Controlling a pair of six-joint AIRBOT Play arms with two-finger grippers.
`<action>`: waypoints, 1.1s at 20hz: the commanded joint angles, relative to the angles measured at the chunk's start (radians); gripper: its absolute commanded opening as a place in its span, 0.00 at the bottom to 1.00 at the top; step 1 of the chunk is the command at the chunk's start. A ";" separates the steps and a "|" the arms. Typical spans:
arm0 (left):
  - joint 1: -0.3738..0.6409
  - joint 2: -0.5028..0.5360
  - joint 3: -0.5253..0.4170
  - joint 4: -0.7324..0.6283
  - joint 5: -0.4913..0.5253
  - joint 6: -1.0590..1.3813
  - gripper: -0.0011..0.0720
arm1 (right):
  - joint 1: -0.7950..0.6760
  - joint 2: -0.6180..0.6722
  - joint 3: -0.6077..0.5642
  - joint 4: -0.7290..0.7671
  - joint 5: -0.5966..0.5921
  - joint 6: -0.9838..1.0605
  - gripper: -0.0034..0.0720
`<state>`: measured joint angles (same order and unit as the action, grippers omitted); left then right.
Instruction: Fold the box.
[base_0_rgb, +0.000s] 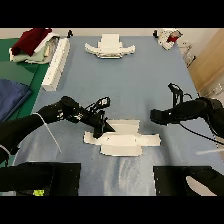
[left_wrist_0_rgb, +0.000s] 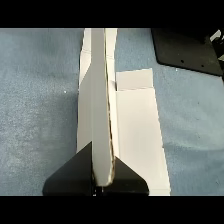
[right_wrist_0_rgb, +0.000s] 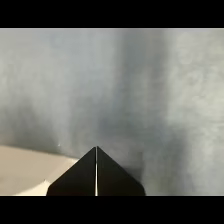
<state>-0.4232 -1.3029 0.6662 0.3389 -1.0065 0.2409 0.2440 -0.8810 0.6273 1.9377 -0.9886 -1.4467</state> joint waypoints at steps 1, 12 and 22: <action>0.001 -0.001 0.000 0.002 0.002 -0.003 0.03 | 0.098 0.081 -0.001 -0.001 -0.174 -0.014 0.05; 0.001 -0.001 0.000 0.002 0.002 -0.003 0.03 | 0.980 0.223 -0.181 -0.407 0.069 0.013 0.82; 0.001 -0.001 0.000 0.002 0.002 -0.003 0.03 | 0.986 -0.017 -0.161 -0.661 0.176 0.061 0.82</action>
<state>-0.4232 -1.3029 0.6662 0.3408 -1.0042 0.2367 1.2243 -0.8627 0.4591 1.3701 -0.8337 -1.4242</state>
